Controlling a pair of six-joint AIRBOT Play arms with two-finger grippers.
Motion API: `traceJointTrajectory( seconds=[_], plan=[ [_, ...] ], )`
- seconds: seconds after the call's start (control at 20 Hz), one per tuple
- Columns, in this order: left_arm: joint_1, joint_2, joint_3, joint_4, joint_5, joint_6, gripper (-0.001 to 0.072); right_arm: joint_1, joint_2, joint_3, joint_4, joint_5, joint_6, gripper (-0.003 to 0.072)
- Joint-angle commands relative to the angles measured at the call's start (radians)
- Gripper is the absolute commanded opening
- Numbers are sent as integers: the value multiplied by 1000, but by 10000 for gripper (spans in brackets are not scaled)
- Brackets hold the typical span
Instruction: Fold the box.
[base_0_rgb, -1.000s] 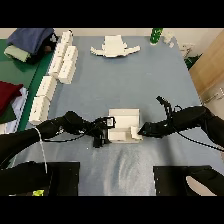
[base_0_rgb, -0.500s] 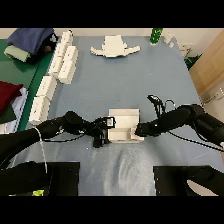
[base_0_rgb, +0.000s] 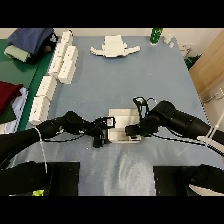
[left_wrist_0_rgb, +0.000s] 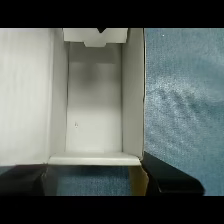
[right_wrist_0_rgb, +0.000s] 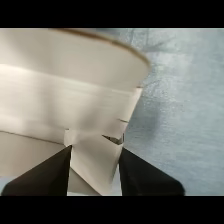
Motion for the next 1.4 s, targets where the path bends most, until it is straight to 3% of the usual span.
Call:
traceJointTrajectory(
  seconds=[0.0, 0.35, 0.45, 0.55, 0.6, 0.65, 0.9, 0.95, 1.0, 1.05, 1.35],
  plan=[
    [0, 0, 1, 0, 0, 0, 473, 55, -66, 62, -86, -72, 151, 422],
    [0, 0, 1, 0, 0, 0, 474, 60, -145, 97, -114, -105, 263, 404],
    [0, 0, 1, 0, 0, 0, 473, 59, -147, 98, -121, -105, 264, 267],
    [0, 0, 1, 0, 0, 0, 473, 59, -147, 98, -136, -105, 266, 177],
    [0, 0, 1, 0, 0, 0, 473, 60, -147, 98, -140, -106, 265, 25],
    [0, 0, 1, 0, 0, 0, 473, 59, -147, 98, -144, -110, 265, 1],
    [0, 0, 1, 0, 0, 0, 473, 59, -147, 99, -167, -139, 257, 1],
    [0, 0, 1, 0, 0, 0, 474, 59, -147, 99, -167, -139, 251, 28],
    [0, 0, 1, 0, 0, 0, 473, 60, -146, 99, -160, -139, 251, 242],
    [0, 0, 1, 0, 0, 0, 473, 59, -145, 99, -151, -140, 249, 384],
    [0, 0, 1, 0, 0, 0, 473, 59, -141, 103, -150, -152, 246, 385]
  ],
)
